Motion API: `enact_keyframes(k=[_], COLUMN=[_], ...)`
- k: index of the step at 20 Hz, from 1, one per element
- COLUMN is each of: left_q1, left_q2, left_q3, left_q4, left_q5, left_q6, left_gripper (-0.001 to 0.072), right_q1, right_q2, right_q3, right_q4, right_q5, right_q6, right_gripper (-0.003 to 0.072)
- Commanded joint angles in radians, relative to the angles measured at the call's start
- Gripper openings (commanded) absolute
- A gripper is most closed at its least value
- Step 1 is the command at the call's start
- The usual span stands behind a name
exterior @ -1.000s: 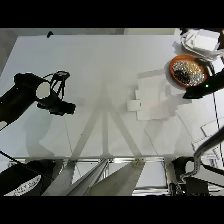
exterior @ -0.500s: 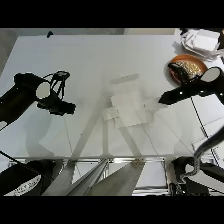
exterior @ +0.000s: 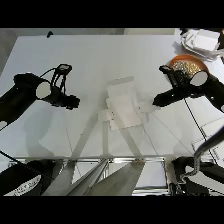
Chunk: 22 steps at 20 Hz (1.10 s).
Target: Fold the box and place the chain.
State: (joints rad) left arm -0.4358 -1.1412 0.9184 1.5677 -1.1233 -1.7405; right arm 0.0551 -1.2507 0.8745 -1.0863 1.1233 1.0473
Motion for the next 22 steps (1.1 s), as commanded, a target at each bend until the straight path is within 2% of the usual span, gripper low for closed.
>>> enact_keyframes(k=[1, 4, 5, 9, 12, 13, 17, 19, 22], left_q1=[0.001, 0.001, 0.001, 0.012, 0.062, 0.081, 0.132, 0.130, 0.111], left_q2=[-0.015, -0.097, -0.138, -0.329, -0.417, -0.435, -0.487, -0.509, -0.562], left_q3=[0.000, 0.000, 0.000, 0.000, 0.000, 0.001, 0.040, 0.080, 0.148], left_q4=[-0.260, -0.639, -0.729, -1.060, -1.304, -1.336, -1.312, -1.300, -1.282], left_q5=[0.218, 0.293, 0.296, 0.291, 0.254, 0.240, 0.203, 0.187, 0.099], left_q6=[0.261, 0.586, 0.666, 0.959, 1.133, 1.162, 1.157, 1.157, 1.153], left_gripper=[0.0417, 0.0468, 0.0505, 0.0530, 0.0572, 0.0572, 0.0572, 0.0571, 0.0571], right_q1=[0.004, 0.004, 0.004, 0.004, 0.004, 0.004, 0.004, 0.004, 0.004], right_q2=[0.001, 0.001, 0.001, 0.001, 0.001, 0.001, 0.001, 0.001, 0.001], right_q3=[0.000, 0.000, 0.000, 0.000, 0.000, 0.000, 0.000, 0.000, 0.000], right_q4=[-0.005, -0.005, -0.005, -0.005, -0.005, -0.005, -0.005, -0.005, -0.005], right_q5=[-0.003, -0.004, -0.006, -0.006, -0.006, -0.006, -0.006, -0.006, -0.006], right_q6=[0.003, 0.003, 0.003, 0.003, 0.003, 0.003, 0.003, 0.003, 0.003], right_gripper=[0.0013, 0.0013, 0.0013, 0.0014, 0.0014, 0.0014, 0.0014, 0.0014, 0.0014])
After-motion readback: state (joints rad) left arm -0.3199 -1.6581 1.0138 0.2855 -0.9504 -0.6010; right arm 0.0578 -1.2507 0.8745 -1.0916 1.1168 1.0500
